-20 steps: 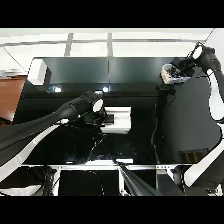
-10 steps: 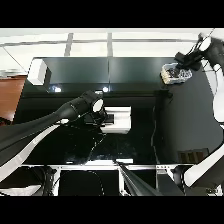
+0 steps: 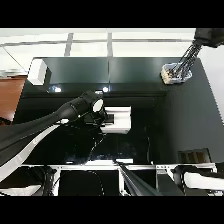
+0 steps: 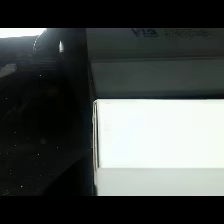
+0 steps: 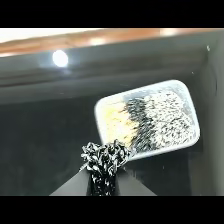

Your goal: Fold the box and place the chain.

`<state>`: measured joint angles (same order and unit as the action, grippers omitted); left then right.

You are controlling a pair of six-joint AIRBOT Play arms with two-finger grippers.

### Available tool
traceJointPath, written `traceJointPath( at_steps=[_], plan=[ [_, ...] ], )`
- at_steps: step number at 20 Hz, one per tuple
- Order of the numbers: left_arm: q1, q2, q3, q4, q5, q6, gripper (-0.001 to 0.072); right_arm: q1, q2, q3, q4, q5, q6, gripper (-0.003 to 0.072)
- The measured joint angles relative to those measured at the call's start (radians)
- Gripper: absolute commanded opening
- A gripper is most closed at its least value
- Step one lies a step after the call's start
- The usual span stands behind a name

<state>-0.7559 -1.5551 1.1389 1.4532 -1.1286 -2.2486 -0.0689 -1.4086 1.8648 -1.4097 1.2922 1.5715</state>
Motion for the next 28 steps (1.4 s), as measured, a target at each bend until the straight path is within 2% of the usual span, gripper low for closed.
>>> traceJointPath(
  at_steps=[6,10,13,16,20,24,28],
  plan=[
    [0.000,0.000,0.000,0.000,0.000,0.000,0.0027,0.086,0.325,-0.108,0.045,0.134,-0.020,0.0014],
    [0.000,0.000,0.000,0.000,0.000,0.000,0.0027,0.174,0.457,-0.220,0.154,0.207,0.000,0.0014],
    [0.000,0.000,0.000,0.000,0.000,0.000,0.0026,0.267,0.508,-0.354,0.219,0.222,0.027,0.0014],
    [0.000,0.000,0.000,0.000,-0.001,0.000,0.0026,0.375,0.523,-0.518,0.320,0.116,0.045,0.0014],
    [0.000,0.000,0.000,0.000,-0.001,0.000,0.0027,0.520,0.490,-0.718,0.466,-0.164,0.053,0.0014],
    [0.000,0.000,0.000,0.000,-0.004,0.000,0.0027,0.584,0.417,-0.803,0.503,-0.331,0.056,0.0015],
    [0.000,0.000,0.000,0.000,-0.004,0.000,0.0027,0.594,0.376,-0.828,0.434,-0.367,0.065,0.0015]
  ],
)
